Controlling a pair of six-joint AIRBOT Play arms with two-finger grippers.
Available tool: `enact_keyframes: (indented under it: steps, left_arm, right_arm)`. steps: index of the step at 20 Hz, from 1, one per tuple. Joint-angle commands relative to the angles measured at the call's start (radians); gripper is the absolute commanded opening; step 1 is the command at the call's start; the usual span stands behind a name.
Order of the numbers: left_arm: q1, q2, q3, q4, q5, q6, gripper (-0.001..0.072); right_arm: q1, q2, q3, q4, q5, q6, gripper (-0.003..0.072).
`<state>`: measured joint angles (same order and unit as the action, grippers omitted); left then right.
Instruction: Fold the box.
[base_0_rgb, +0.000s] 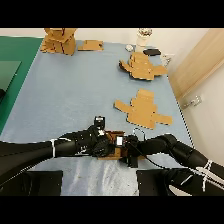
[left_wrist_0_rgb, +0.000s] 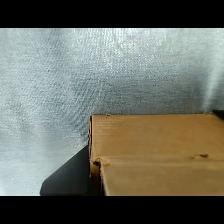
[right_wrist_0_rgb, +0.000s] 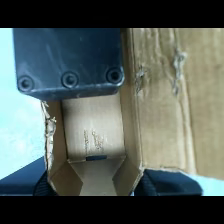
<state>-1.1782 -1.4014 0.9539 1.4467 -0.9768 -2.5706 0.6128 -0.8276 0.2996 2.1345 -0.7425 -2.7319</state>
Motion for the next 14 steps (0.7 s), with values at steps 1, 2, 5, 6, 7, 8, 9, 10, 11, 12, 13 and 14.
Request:
enact_keyframes:
  steps: [1, 2, 5, 6, 7, 8, 9, 10, 11, 12, 13, 14]
  left_arm:
    - [-0.001, 0.001, 0.004, -0.034, 0.009, 0.024, 0.0136]
    - [0.000, 0.001, 0.008, -0.035, 0.006, 0.023, 0.0430]
    - [0.000, 0.006, 0.022, -0.037, 0.005, 0.020, 0.0546]
    - [0.000, 0.014, 0.024, -0.037, 0.004, 0.020, 0.0546]
    - [0.000, 0.025, 0.024, -0.037, 0.005, 0.020, 0.0546]
    - [0.002, 0.037, 0.024, -0.036, 0.004, 0.020, 0.0546]
    - [0.002, 0.051, 0.024, -0.033, 0.001, 0.019, 0.0546]
    - [0.002, 0.066, 0.024, -0.032, -0.006, 0.019, 0.0546]
    - [0.002, 0.081, 0.024, -0.031, -0.020, 0.019, 0.0546]
    - [0.002, 0.094, 0.024, -0.024, -0.039, 0.019, 0.0546]
    - [0.002, 0.104, 0.024, -0.016, -0.061, 0.017, 0.0546]
    - [0.002, 0.115, 0.024, -0.010, -0.080, 0.012, 0.0546]
  right_arm:
    - [0.000, 0.000, 0.000, 0.000, 0.000, 0.000, 0.0590]
    - [0.000, 0.000, 0.000, 0.000, 0.000, 0.000, 0.0590]
    - [0.000, 0.000, 0.000, 0.000, 0.000, 0.000, 0.0589]
    - [0.000, 0.000, 0.000, 0.000, 0.000, 0.000, 0.0589]
    - [0.000, 0.000, 0.000, 0.000, 0.000, 0.000, 0.0590]
    - [0.000, 0.000, 0.000, 0.000, 0.000, 0.000, 0.0589]
    - [0.000, 0.000, 0.000, 0.000, 0.000, 0.000, 0.0590]
    - [0.000, 0.000, 0.000, 0.000, 0.000, 0.000, 0.0590]
    - [0.000, 0.000, 0.000, 0.000, 0.000, 0.000, 0.0589]
    - [0.000, 0.000, 0.000, 0.000, 0.000, 0.000, 0.0589]
    - [0.000, 0.000, 0.000, 0.000, 0.000, 0.000, 0.0590]
    - [0.000, 0.000, 0.000, 0.000, 0.000, 0.000, 0.0589]
